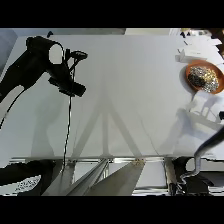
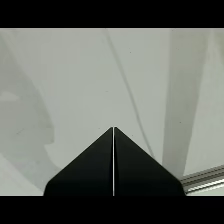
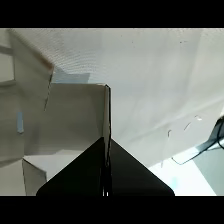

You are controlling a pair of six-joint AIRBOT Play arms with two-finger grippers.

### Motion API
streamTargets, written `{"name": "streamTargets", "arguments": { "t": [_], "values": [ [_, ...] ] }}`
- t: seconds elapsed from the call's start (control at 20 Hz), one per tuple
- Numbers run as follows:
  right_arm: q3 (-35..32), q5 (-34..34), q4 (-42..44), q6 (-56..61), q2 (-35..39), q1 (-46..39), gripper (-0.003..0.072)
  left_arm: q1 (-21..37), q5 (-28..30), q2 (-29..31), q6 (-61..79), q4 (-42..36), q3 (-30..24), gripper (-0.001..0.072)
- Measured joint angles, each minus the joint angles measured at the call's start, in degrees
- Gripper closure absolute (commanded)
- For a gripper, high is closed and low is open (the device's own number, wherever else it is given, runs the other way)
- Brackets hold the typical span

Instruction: Fold the box and place the chain.

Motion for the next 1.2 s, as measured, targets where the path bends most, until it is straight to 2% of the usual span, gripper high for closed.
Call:
{"name": "streamTargets", "arguments": {
  "t": [0.2,0.45,0.6,0.85,1.0,1.2],
  "values": [
    [0.0,0.8,6.4,-1.6,4.4,5.7,0.0665,0.0,0.0,0.0,0.0,0.0,0.0,0.0701],
    [-4.0,-1.5,22.9,-4.8,17.4,16.0,0.0665,0.0,0.0,0.0,0.0,0.0,0.0,0.0701],
    [-11.1,-6.0,31.4,-5.5,28.0,22.4,0.0665,0.0,0.0,0.0,0.0,0.0,0.0,0.0701],
    [-27.0,-16.5,44.5,-4.7,44.3,32.1,0.0665,0.0,0.0,0.0,0.0,0.0,0.0,0.0701],
    [-33.7,-20.2,47.8,-2.1,49.2,36.9,0.0665,0.0,0.0,0.0,0.0,0.0,0.0,0.0701],
    [-38.1,-22.4,49.6,-0.2,51.4,42.3,0.0664,0.0,3.0,0.0,3.0,-0.4,0.0,0.0702]
  ]
}}
